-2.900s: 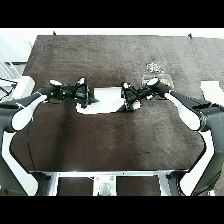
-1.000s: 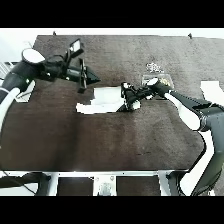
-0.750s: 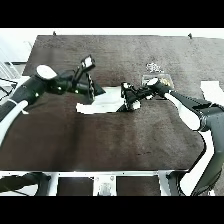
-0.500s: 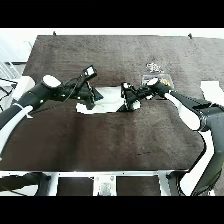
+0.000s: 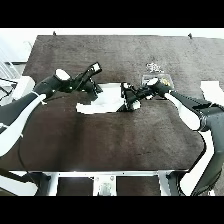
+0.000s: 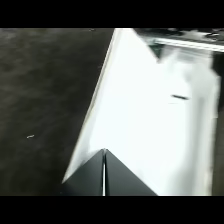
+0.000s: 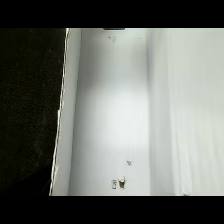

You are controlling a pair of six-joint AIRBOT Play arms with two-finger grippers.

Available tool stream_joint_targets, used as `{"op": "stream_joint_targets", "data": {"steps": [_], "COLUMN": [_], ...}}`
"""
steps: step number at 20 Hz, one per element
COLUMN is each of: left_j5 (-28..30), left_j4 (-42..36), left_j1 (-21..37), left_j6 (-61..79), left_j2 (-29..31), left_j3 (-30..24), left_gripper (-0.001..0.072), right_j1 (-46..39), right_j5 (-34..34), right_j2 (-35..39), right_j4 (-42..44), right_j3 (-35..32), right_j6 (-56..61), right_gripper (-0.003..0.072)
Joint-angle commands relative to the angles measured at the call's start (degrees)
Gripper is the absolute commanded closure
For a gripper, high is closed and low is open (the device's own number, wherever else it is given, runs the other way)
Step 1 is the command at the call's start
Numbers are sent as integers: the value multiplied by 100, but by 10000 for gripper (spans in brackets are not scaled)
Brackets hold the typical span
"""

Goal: Fold the box and place the chain.

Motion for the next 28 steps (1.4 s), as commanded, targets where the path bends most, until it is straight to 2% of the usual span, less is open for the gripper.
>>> {"op": "stream_joint_targets", "data": {"steps": [1,11,18,23,26,28], "left_j5": [9,-216,-262,-592,-1281,-1700], "left_j4": [122,-17,22,120,162,413], "left_j1": [203,129,131,315,568,656], "left_j6": [-127,-105,0,293,332,295], "left_j2": [-138,-601,-616,-136,326,470], "left_j3": [214,201,197,201,201,201], "left_gripper": [691,692,691,691,678,7], "right_j1": [0,0,0,0,0,0], "right_j5": [2,2,2,2,2,2], "right_j2": [0,0,0,0,0,0], "right_j4": [0,0,0,0,0,0], "right_j3": [2,2,2,2,2,2], "right_j6": [0,0,0,0,0,0], "right_gripper": [223,223,223,223,223,224]}}
